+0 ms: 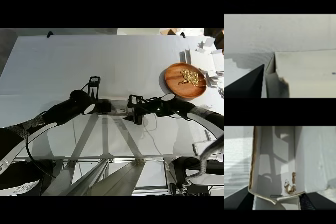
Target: Fold the box and place the chain.
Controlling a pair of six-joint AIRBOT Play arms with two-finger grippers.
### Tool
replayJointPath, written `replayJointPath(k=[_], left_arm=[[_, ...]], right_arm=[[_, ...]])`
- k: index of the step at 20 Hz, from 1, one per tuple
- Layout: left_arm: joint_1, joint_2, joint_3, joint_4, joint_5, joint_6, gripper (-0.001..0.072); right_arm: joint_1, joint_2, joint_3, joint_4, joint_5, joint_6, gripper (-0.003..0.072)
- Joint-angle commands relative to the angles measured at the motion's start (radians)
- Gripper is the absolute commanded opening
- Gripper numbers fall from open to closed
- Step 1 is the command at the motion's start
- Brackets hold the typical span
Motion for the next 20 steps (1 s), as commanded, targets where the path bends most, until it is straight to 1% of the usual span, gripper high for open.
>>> replayJointPath(k=[1, 5, 6, 8, 10, 11, 13, 18, 19, 20], left_arm=[[-0.026, -0.014, 0.007, 0.040, -0.036, -0.069, 0.0406], [-0.041, -0.025, 0.007, 0.051, -0.044, -0.104, 0.0343], [-0.042, -0.029, 0.007, 0.051, -0.042, -0.109, 0.0342], [-0.042, -0.032, 0.007, 0.053, -0.041, -0.109, 0.0259], [-0.042, -0.035, 0.007, 0.055, -0.017, -0.109, 0.0200], [-0.042, -0.036, 0.007, 0.056, -0.003, -0.108, 0.0156], [-0.044, -0.036, 0.008, 0.055, 0.016, -0.103, 0.0010], [-0.045, -0.035, 0.007, 0.055, 0.032, -0.101, 0.0015], [-0.045, -0.034, 0.007, 0.055, 0.032, -0.100, 0.0060], [-0.045, -0.034, 0.007, 0.055, 0.031, -0.101, 0.0131]], right_arm=[[0.000, 0.000, 0.001, 0.001, -0.001, 0.000, 0.0512], [0.000, 0.000, 0.001, 0.001, 0.000, 0.000, 0.0512], [0.000, 0.000, 0.001, 0.001, 0.000, 0.000, 0.0512], [0.000, 0.000, 0.001, 0.001, 0.000, 0.000, 0.0512], [0.000, 0.000, 0.001, 0.001, 0.000, 0.000, 0.0512], [0.000, 0.000, 0.001, 0.001, -0.001, 0.000, 0.0512], [0.000, 0.000, 0.001, 0.001, -0.001, 0.000, 0.0512], [0.000, 0.000, 0.001, 0.001, 0.000, 0.000, 0.0512], [0.000, 0.000, 0.001, 0.001, 0.000, 0.000, 0.0512], [0.000, 0.000, 0.001, 0.001, 0.000, 0.000, 0.0512]])
